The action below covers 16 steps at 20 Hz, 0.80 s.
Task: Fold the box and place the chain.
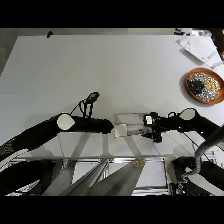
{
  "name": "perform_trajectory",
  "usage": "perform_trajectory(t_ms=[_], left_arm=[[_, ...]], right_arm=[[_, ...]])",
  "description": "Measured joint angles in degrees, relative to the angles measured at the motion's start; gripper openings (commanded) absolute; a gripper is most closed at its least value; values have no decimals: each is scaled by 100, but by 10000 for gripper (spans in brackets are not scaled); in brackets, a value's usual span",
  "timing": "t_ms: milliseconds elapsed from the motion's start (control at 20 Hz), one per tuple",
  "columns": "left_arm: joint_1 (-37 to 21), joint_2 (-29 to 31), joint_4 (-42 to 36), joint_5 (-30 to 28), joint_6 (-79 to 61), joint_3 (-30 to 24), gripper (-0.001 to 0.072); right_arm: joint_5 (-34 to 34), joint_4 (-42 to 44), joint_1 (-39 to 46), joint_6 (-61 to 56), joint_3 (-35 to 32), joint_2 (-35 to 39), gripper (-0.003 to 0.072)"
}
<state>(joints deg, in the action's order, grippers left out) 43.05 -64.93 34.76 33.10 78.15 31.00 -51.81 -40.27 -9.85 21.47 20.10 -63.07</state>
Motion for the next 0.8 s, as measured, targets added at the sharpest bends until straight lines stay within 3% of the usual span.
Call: perform_trajectory(t_ms=[50,350,400,450,800], left_arm=[[0,0,0,24,-11,4,356],[17,0,0,295,-83,7,361],[42,-9,-7,326,-85,7,443],[79,-26,-33,356,-83,11,480],[417,-492,175,382,466,485,480]], right_arm=[[0,0,0,0,2,0,385],[2,-2,0,0,0,0,385],[2,0,0,-2,2,0,385],[2,0,0,0,0,0,385],[2,-2,0,0,2,0,385]])
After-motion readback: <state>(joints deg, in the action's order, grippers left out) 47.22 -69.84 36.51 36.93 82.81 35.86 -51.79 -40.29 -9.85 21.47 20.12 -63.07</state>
